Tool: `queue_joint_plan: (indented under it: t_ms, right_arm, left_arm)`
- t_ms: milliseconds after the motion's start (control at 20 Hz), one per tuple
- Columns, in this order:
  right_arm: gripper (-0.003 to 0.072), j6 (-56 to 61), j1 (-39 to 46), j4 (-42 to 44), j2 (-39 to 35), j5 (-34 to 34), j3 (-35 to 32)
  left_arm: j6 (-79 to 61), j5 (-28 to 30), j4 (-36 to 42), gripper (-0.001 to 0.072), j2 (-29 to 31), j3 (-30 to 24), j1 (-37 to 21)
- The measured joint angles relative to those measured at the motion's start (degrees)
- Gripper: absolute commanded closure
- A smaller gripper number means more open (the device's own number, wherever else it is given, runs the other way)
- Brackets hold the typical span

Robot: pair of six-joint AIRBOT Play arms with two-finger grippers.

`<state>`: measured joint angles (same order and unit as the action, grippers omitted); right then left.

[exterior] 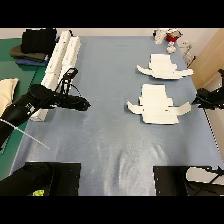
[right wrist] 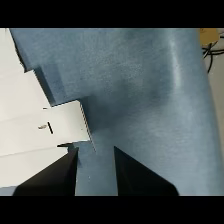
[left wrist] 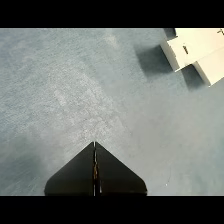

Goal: Fold the box.

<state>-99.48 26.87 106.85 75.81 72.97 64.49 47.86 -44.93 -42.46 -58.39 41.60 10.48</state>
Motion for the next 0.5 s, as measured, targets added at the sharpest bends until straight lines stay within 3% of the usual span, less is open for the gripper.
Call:
queue_joint_plan:
  t_ms: [350, 500]
  right_arm:
    - [0.0357, -5.01, -2.05, 2.08, 7.17, -0.59, 0.5]
    - [0.049, -5.6, -3.93, 2.29, 9.81, -1.42, 0.81]
  left_arm:
    - [0.02, 0.02, 3.54, 0.0694, -0.09, 0.0, 0.0]
    - [0.04, -0.72, 4.42, 0.0694, -0.17, 0.0, 0.0]
